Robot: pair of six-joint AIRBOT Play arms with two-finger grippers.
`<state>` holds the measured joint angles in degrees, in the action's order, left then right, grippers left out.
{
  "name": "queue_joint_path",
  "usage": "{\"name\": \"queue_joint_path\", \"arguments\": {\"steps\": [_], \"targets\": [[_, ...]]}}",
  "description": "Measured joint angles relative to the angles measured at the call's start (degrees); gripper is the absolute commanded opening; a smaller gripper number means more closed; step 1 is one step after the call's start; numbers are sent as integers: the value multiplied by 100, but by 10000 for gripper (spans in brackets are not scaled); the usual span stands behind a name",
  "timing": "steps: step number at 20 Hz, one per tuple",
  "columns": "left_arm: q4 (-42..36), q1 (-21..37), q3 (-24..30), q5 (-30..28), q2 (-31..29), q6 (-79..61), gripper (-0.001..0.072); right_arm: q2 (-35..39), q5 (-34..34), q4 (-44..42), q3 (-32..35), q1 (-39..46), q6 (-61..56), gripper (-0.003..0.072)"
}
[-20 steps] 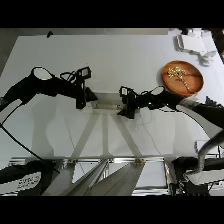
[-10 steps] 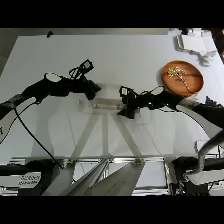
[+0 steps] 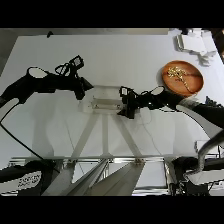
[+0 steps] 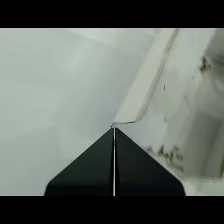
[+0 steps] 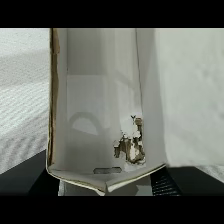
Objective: Fold the box and place the chain.
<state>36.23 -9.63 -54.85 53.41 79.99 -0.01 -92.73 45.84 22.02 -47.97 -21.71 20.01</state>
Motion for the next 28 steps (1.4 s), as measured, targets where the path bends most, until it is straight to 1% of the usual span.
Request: {"name": "queue_joint_path", "arguments": {"steps": [1, 2, 3, 4, 6, 7, 10, 11, 12, 14, 17, 18, 19, 23, 24, 25, 26, 27, 28], "targets": [[367, 11, 0, 160, -81, -9, 100, 0, 2, 2, 0, 0, 0, 400], [680, 11, 0, 293, -127, -20, 288, 0, 0, 2, 0, 0, 0, 400], [953, -4, 0, 433, -149, -17, 406, 0, 2, 2, 0, 0, 0, 400], [1141, -31, 2, 544, -151, -15, 442, 0, 2, 2, 0, 0, 0, 400], [1379, -122, 2, 697, -94, -24, 467, 0, 2, 2, 0, 0, 0, 400], [1458, -186, 0, 745, -39, -94, 513, 0, 2, 2, 0, 0, 0, 400], [1556, -391, 0, 807, 190, -562, 510, 0, 2, 2, 0, 0, 2, 400], [1578, -459, 2, 800, 278, -713, 495, 0, 2, 2, 0, 0, 2, 400], [1582, -514, 2, 769, 356, -817, 469, 0, 2, 0, 0, 0, 2, 400], [1589, -614, 0, 662, 505, -975, 333, 0, 2, 2, 0, 0, 2, 400], [1572, -693, 2, 601, 640, -1084, 302, 0, 2, 2, 0, 0, 4, 400], [1565, -713, 2, 581, 664, -1102, 234, 0, 2, 2, 0, 0, 4, 400], [1554, -721, 2, 549, 686, -1128, 195, 0, 2, 2, 0, 0, 4, 400], [1523, -745, 2, 367, 721, -1161, 188, 0, 2, 0, 0, 0, 2, 400], [1526, -748, 2, 310, 726, -1163, 91, 0, 2, 0, 0, 0, 2, 400], [1523, -748, 2, 269, 728, -1165, 55, 0, 2, 0, 0, 0, 2, 400], [1517, -750, 2, 229, 728, -1180, 68, 0, 2, 2, 0, 0, 2, 400], [1497, -750, 2, 221, 730, -1178, 151, 0, 2, 0, 0, 0, 2, 400], [1447, -752, 2, 199, 732, -1165, 251, 0, 2, 0, 0, 0, 2, 400]]}}
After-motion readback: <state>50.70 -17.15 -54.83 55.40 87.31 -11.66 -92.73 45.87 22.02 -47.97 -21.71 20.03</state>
